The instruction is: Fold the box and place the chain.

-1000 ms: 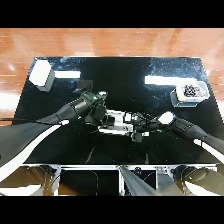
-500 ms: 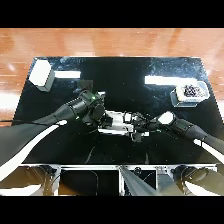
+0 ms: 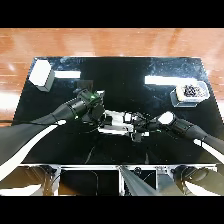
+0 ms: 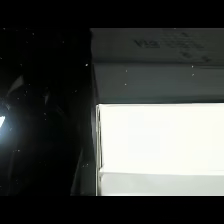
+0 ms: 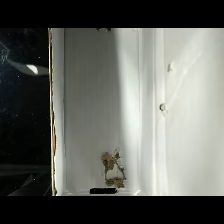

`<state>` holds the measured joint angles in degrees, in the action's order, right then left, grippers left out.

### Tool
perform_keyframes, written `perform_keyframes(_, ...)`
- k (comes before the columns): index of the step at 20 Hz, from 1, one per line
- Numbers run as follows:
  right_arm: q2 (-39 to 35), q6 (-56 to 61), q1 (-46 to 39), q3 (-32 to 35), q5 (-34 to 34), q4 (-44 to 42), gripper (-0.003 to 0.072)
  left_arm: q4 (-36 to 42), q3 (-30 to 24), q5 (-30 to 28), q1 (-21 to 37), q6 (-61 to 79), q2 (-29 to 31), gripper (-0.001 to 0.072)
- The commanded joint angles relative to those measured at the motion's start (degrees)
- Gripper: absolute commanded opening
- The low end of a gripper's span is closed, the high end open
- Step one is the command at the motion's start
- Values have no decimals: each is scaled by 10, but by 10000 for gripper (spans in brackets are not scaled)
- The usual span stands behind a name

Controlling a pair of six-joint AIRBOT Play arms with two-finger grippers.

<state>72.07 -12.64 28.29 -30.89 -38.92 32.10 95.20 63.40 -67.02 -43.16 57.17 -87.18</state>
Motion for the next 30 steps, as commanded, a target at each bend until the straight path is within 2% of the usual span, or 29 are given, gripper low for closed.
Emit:
perform_keyframes(1,0,0,0,0,0,0,434,21,0,2,0,17,-7,301)
perform_keyframes(2,0,0,0,0,0,0,434,30,0,3,0,28,-11,297)
perform_keyframes(3,0,0,0,0,0,0,434,30,0,2,0,28,-15,203)
perform_keyframes(4,0,0,0,0,0,0,435,30,0,3,0,28,-16,39)
perform_keyframes(5,0,0,0,0,0,0,435,30,0,3,0,28,-16,21)
perform_keyframes(6,0,0,0,0,0,-1,457,30,0,2,0,28,-16,21)
perform_keyframes(7,0,3,0,0,3,-2,639,30,0,-2,0,28,-16,21)
perform_keyframes(8,0,3,0,0,5,-6,709,30,0,-5,1,28,-16,19)
perform_keyframes(11,-4,20,0,0,3,-5,708,28,0,-15,6,26,-15,19)
perform_keyframes(13,-19,43,0,0,-21,5,707,25,0,-17,13,16,-8,19)
perform_keyframes(18,-73,152,-1,0,-44,63,707,-16,-4,-23,42,-6,32,20)
perform_keyframes(22,-80,170,-1,0,-66,116,706,-10,-34,-16,46,-14,33,20)
perform_keyframes(25,-80,170,-1,0,-45,117,706,15,-59,8,46,-9,32,20)
perform_keyframes(28,-77,170,-1,0,0,116,704,15,-62,13,46,-5,32,20)
perform_keyframes(30,-72,169,0,0,6,114,699,15,-62,15,46,-5,32,20)
